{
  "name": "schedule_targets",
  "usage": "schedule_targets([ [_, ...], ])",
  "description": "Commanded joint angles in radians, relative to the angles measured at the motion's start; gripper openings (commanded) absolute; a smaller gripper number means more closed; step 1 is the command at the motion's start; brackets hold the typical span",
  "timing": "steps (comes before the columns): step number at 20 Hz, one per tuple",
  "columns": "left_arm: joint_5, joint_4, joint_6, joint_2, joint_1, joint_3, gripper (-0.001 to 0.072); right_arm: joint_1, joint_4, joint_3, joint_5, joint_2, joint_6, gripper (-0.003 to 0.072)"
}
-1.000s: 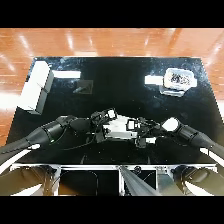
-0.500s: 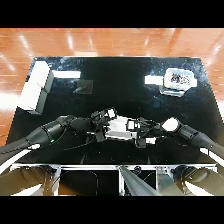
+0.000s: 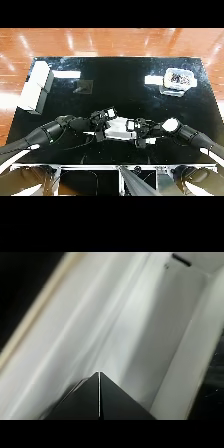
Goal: Fold the box and place the chain.
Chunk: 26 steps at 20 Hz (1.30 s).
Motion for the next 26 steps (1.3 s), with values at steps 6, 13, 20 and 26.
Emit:
schedule_targets([
  [6, 0.123, 0.116, -0.137, 0.127, 0.083, 0.001, 0.002, 0.0, -0.003, 0.001, -0.004, 0.0, 0.001, 0.0537],
  [13, 0.27, 0.135, -0.193, 0.219, 0.286, 0.0, 0.0019, 0.0, -0.003, 0.001, -0.004, 0.0, 0.001, 0.0538],
  [20, 0.401, 0.158, -0.419, 0.208, 0.537, 0.0, 0.0021, 0.0, -0.003, 0.001, -0.004, 0.0, 0.001, 0.0537],
  [26, 0.559, 0.158, -0.516, 0.111, 0.681, 0.0, 0.002, 0.0, -0.003, 0.001, -0.004, 0.0, 0.001, 0.0537],
])
